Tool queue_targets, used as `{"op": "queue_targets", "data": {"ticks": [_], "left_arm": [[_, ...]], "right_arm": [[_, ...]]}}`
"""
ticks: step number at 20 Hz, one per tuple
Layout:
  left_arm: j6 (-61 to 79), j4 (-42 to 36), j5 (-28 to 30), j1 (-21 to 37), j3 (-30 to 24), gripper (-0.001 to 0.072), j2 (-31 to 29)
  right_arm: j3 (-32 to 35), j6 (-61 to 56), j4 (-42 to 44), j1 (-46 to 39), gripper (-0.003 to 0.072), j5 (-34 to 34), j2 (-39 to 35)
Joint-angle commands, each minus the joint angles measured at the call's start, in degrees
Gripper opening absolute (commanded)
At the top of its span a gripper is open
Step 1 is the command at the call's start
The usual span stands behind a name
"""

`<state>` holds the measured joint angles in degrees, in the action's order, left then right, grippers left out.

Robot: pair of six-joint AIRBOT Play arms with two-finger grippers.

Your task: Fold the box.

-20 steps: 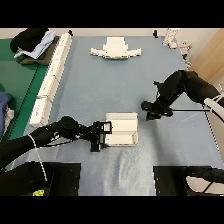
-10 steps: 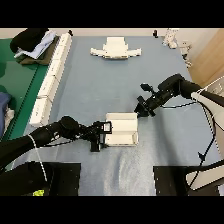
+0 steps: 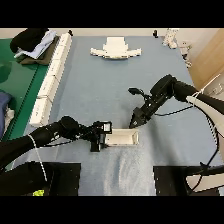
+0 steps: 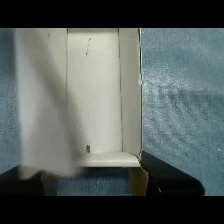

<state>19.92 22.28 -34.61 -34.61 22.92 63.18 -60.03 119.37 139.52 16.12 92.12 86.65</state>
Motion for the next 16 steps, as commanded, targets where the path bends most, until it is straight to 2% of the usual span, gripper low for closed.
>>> {"op": "queue_targets", "data": {"ticks": [1, 4, 11, 13, 16], "left_arm": [[0.0, 0.0, 0.0, 0.0, 0.1, 0.0468, 0.0], [0.0, 0.0, 0.0, 0.0, 0.0, 0.0467, 0.0], [0.0, 0.0, 0.0, 0.0, 0.0, 0.0467, 0.0], [0.0, 0.0, 0.0, 0.0, 0.0, 0.0467, 0.0], [0.0, 0.0, 0.0, 0.0, 0.0, 0.0467, 0.0]], "right_arm": [[4.2, 4.9, -5.0, 5.5, 0.0001, -11.3, -7.3], [10.3, 8.6, -5.2, 10.4, 0.0001, -25.0, -15.0], [24.9, 16.0, -6.1, 21.8, 0.0001, -48.1, -31.9], [28.5, 19.4, -6.3, 24.3, 0.0002, -52.5, -35.9], [31.7, 22.2, -10.0, 26.6, 0.0008, -55.2, -38.4]]}}
